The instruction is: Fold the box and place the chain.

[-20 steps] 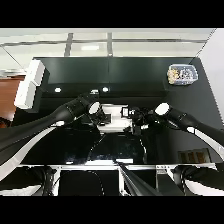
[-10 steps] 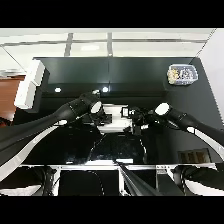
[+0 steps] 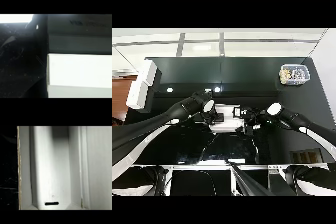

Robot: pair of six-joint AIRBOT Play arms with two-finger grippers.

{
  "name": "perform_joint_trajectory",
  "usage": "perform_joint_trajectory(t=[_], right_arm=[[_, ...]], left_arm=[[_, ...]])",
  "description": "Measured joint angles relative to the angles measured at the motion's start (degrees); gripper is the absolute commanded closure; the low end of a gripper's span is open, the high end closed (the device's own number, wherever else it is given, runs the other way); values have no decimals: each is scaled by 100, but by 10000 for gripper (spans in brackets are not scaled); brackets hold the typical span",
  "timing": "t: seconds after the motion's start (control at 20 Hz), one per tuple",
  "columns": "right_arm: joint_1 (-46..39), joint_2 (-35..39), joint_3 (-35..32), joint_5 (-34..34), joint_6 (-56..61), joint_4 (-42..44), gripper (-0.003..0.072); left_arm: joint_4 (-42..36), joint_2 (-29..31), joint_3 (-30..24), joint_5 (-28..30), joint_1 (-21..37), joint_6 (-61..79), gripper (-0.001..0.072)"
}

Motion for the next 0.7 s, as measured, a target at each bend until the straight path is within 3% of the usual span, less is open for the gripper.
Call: perform_joint_trajectory(t=[0.15,0.2,0.25,0.45,0.7], right_arm=[[0,0,0,0,0,0,440],[0,0,0,0,0,0,283],[0,0,0,0,0,0,56],[0,37,0,-20,94,-79,51],[-2,402,-2,118,540,-879,52]], left_arm=[[17,0,0,13,0,-2,684],[28,0,0,15,0,-4,684],[33,0,0,22,0,-4,684],[44,0,0,83,0,-20,684],[48,0,0,33,0,-2,683]])
